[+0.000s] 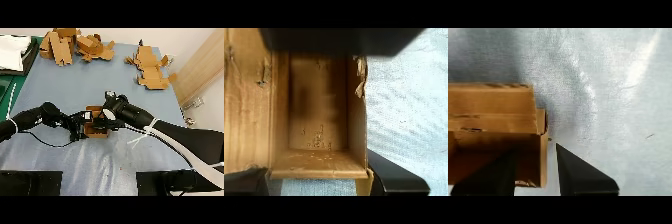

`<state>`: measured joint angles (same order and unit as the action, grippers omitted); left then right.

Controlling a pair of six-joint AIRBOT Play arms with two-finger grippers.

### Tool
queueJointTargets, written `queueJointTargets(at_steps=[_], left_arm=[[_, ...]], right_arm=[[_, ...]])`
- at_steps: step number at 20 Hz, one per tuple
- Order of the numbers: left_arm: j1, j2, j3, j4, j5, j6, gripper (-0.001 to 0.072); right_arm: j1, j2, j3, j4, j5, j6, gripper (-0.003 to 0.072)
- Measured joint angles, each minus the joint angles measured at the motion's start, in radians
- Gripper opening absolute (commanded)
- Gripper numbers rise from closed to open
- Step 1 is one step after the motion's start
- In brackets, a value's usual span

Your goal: Fold the box.

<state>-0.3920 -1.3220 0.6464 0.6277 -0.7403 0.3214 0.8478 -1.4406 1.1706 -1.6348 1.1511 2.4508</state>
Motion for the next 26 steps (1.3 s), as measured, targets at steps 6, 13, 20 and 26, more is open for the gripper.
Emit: queueJointTargets(at_steps=[6,13,20,26], left_arm=[[0.0,0.0,0.0,0.0,0.0,0.0,0.0378],[0.0,0.0,0.0,0.0,0.0,0.0,0.0378],[0.0,0.0,0.0,0.0,0.0,0.0,0.0378],[0.0,0.0,0.0,0.0,0.0,0.0,0.0378]], right_arm=[[0.0,0.065,0.003,-0.009,-0.003,0.034,0.0108],[-0.04,0.092,0.003,-0.051,-0.008,0.054,0.0001],[-0.354,0.086,-0.016,0.155,-0.185,-0.227,0.0],[-0.538,-0.089,-0.033,0.952,-0.258,-0.978,0.0001]])
